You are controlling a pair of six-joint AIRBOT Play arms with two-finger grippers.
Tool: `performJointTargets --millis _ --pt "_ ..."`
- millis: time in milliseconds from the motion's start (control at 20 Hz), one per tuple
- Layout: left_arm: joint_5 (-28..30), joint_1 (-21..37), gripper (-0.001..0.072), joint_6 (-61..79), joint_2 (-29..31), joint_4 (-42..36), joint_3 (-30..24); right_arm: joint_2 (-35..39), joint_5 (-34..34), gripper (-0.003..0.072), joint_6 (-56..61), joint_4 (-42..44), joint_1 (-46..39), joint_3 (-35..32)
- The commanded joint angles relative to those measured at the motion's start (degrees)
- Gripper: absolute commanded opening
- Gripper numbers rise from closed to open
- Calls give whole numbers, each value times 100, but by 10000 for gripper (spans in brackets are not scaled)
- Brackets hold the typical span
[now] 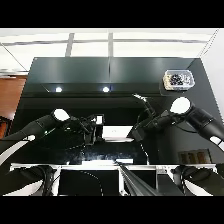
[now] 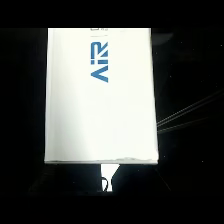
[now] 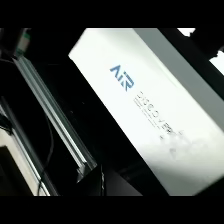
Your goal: Fold the box and place the chain.
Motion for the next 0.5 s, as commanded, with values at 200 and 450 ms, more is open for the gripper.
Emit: performJointTargets --millis 200,450 --pt "0 -2 293 2 -2 4 4 -372 -1867 15 125 1497 367 -590" --pt "0 -2 293 2 -2 2 4 -726 -2050 15 232 999 625 -592"
